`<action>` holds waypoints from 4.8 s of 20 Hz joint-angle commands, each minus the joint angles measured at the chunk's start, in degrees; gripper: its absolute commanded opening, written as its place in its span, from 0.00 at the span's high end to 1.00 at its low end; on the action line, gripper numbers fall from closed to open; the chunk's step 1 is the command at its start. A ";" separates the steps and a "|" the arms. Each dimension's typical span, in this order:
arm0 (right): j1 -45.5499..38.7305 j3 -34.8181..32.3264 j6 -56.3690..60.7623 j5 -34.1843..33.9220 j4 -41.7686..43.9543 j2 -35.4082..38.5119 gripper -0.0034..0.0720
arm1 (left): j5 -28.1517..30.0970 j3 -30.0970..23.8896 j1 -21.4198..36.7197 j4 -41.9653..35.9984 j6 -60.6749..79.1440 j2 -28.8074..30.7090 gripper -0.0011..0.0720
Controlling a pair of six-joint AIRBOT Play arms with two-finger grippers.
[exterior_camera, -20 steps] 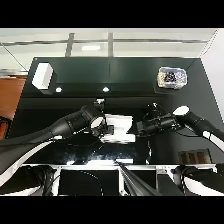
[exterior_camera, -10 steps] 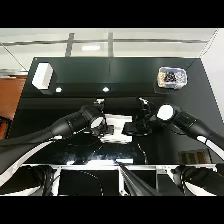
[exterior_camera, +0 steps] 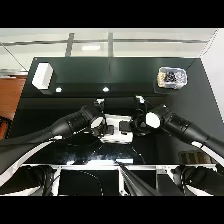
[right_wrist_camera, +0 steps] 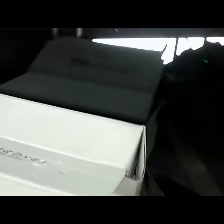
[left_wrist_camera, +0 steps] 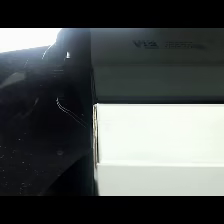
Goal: Fold the box and place the chain.
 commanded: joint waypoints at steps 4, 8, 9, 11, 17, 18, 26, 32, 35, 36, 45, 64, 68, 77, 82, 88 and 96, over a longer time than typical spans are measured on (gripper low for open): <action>4.00 0.52 11.72 3.87 -9.31 -0.61 0.31 | 0.00 0.04 0.00 0.02 -0.02 -0.04 0.95; 4.20 0.55 12.15 4.11 -8.94 -1.70 0.32 | -0.04 0.04 -0.02 0.00 -0.02 -0.04 0.95; 4.31 0.55 12.33 4.59 -9.05 -1.99 0.32 | -0.04 0.04 -0.02 0.00 -0.02 -0.04 0.95; 4.68 0.57 12.39 5.01 -8.98 -2.40 0.37 | -0.04 0.04 -0.02 0.00 -0.02 -0.04 0.95; 5.14 0.57 14.03 4.92 -8.94 -3.17 0.41 | -0.04 0.04 0.00 0.02 -0.02 -0.04 0.95; 5.14 0.70 14.05 4.66 -8.94 -3.50 0.41 | -0.04 0.04 0.00 0.02 -0.02 -0.04 0.95; 5.40 4.17 13.79 6.64 -11.04 -7.52 0.48 | -0.07 0.04 0.00 0.02 -0.02 -0.04 0.95; 5.42 4.15 12.04 6.80 -10.71 -7.52 0.48 | -0.04 0.04 0.00 0.02 -0.02 -0.04 0.95; 5.42 4.13 11.56 6.21 -10.80 -7.56 0.48 | -0.07 0.04 0.00 0.02 -0.02 -0.04 0.95; 5.40 4.13 11.17 6.21 -10.80 -7.56 0.48 | -0.04 0.04 0.00 0.02 -0.02 -0.04 0.95; 5.42 4.11 10.95 5.77 -10.69 -8.11 0.48 | -0.07 0.04 0.00 0.02 -0.02 -0.04 0.95; 5.40 4.13 9.70 5.77 -9.35 -9.20 0.81 | -0.09 0.04 0.00 0.02 -0.02 -0.04 0.95; 5.40 4.15 9.68 6.19 -8.66 -9.16 0.60 | -0.07 0.04 -0.02 0.02 -0.02 -0.04 0.95; 5.11 4.70 9.25 6.08 -8.70 -7.19 0.46 | -0.09 0.04 -0.02 0.02 -0.02 -0.04 0.95; 0.66 5.81 3.52 12.28 -9.84 1.70 0.46 | -0.09 0.04 0.00 0.02 -0.02 -0.04 0.95; -8.48 7.08 -5.57 22.03 -21.22 17.90 0.46 | -0.07 0.04 0.00 0.02 -0.02 -0.04 0.95; -34.10 6.25 -7.04 6.56 -34.99 11.58 0.02 | -0.37 0.04 0.00 0.02 -0.02 -0.04 0.95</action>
